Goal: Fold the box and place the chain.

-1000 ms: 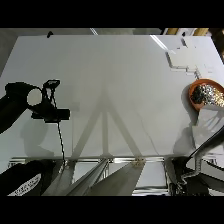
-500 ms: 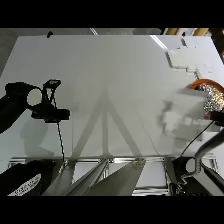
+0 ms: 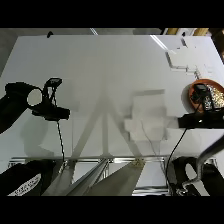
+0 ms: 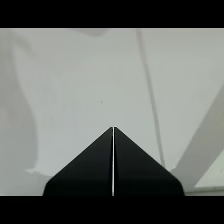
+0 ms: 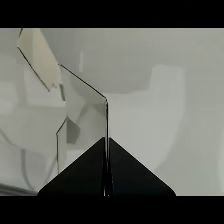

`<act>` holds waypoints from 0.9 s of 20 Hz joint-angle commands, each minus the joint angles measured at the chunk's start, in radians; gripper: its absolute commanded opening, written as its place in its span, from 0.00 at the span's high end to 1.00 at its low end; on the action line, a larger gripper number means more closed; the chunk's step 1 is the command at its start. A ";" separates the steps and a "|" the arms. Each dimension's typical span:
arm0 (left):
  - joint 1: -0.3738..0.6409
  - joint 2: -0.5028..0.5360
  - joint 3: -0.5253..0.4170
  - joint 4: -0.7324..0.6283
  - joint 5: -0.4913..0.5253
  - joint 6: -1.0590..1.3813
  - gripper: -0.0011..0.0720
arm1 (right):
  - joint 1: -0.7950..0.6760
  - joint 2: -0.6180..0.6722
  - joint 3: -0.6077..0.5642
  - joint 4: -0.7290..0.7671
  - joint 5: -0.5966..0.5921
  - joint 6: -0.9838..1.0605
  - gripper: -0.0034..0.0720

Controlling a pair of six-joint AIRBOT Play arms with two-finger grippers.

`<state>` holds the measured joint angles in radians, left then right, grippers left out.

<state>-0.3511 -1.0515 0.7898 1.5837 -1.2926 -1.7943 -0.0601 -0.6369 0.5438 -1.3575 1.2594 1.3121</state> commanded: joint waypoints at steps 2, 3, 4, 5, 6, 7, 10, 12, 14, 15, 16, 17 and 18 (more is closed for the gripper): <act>0.000 -0.001 0.000 -0.025 0.169 -0.005 0.97 | 0.200 0.031 -0.052 0.037 -0.079 0.072 0.93; 0.000 -0.002 0.000 -0.026 0.201 0.004 0.97 | 0.225 0.031 -0.057 0.037 -0.090 0.076 0.93; 0.000 -0.005 0.000 -0.034 0.224 0.060 0.97 | 0.245 0.031 -0.058 0.037 -0.089 0.076 0.93; 0.000 -0.012 0.000 -0.069 0.238 0.116 0.97 | 0.260 0.031 -0.058 0.037 -0.082 0.076 0.93; 0.000 -0.022 0.000 -0.137 0.259 0.202 0.83 | 0.270 0.031 -0.058 0.037 -0.076 0.076 0.93; 0.000 -0.038 0.000 -0.262 0.291 0.337 0.66 | 0.273 0.031 -0.058 0.037 -0.075 0.076 0.93; -0.008 -0.132 0.001 -0.734 0.341 0.727 0.66 | 0.273 0.031 -0.058 0.033 -0.080 0.076 0.93; -0.025 -0.214 0.015 -0.932 0.288 0.889 0.48 | 0.273 0.031 -0.058 0.034 -0.087 0.076 0.93; -0.056 -0.295 0.047 -1.036 0.219 1.014 0.41 | 0.273 0.031 -0.058 0.033 -0.100 0.076 0.93; -0.076 -0.324 0.059 -1.057 0.211 1.055 0.37 | 0.273 0.031 -0.058 0.033 -0.102 0.076 0.93; -0.099 -0.349 0.068 -1.077 0.220 1.088 0.36 | 0.273 0.031 -0.058 0.031 -0.101 0.076 0.93; -0.118 -0.367 0.071 -1.106 0.240 1.117 0.36 | 0.273 0.031 -0.058 0.030 -0.100 0.076 0.93; -0.136 -0.383 0.076 -1.143 0.264 1.143 0.36 | 0.273 0.031 -0.058 0.030 -0.101 0.076 0.93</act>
<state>-0.4404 -1.3678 0.8455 0.6044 -1.0435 -0.8154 0.2115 -0.6071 0.4866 -1.3254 1.1633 1.3869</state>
